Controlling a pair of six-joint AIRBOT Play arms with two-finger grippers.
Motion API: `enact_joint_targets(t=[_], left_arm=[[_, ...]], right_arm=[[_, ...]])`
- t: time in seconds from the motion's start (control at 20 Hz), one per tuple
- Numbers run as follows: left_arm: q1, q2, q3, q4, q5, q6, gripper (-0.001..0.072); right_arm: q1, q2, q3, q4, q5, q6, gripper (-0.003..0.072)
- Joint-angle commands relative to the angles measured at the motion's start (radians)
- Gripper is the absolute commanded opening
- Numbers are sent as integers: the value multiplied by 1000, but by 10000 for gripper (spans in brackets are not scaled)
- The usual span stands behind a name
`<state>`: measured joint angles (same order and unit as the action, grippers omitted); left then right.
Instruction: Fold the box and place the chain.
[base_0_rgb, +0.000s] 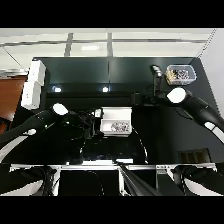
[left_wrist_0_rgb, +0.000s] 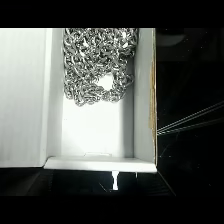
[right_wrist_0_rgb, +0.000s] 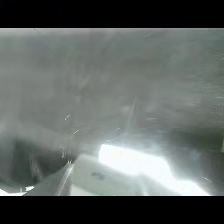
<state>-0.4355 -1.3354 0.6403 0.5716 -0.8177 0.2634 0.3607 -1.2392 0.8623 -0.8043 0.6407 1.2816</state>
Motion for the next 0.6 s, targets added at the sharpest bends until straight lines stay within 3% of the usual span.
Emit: enact_joint_targets(t=[0.0,0.05,0.1,0.3,0.55], left_arm=[[0,-1,0,0,5,-2,335],[0,-1,0,0,5,-2,335],[0,-1,0,0,5,-2,335],[0,-1,0,0,5,-2,335],[0,-1,0,0,5,-2,335]], right_arm=[[34,-38,54,40,173,-476,416],[32,-27,68,17,230,-559,521],[32,-16,87,-22,268,-570,720],[35,-6,127,-68,403,-670,720],[31,-8,106,21,421,-966,720]])
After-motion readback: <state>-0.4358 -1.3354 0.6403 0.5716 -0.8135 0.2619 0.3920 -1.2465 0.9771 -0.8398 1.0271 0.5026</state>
